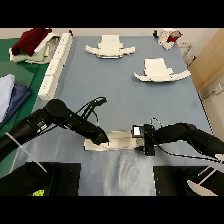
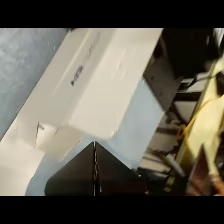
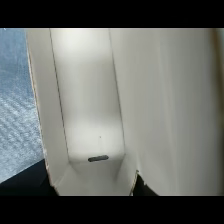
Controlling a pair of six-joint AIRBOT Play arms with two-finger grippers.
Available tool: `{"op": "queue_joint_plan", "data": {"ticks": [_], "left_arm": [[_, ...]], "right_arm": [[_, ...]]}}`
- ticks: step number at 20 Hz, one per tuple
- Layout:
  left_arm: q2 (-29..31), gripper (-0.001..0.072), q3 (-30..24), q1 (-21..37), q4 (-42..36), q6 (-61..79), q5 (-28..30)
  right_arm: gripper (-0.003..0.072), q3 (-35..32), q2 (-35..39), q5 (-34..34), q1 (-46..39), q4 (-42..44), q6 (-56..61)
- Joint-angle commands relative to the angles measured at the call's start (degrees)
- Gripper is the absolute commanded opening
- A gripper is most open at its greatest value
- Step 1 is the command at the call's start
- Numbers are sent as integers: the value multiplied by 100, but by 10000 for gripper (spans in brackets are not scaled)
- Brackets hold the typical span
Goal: Fold the box.
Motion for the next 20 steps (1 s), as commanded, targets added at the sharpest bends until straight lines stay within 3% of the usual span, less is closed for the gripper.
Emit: {"op": "queue_joint_plan", "data": {"ticks": [1, 5, 14, 20], "left_arm": [[-632, 15, 234, 293, -702, -57, 273], [-1176, 15, 402, 695, -1115, 26, 446], [-2306, 15, 398, 713, -1123, -83, 466], [-2455, 15, 398, 713, -1270, -85, 470]], "right_arm": [[509, -4, 4, 2, 2, 2, 0], [509, -4, 2, 2, 2, 2, 0], [509, -4, 4, 2, 2, 2, 0], [509, -4, 4, 2, 2, 2, 0]]}}
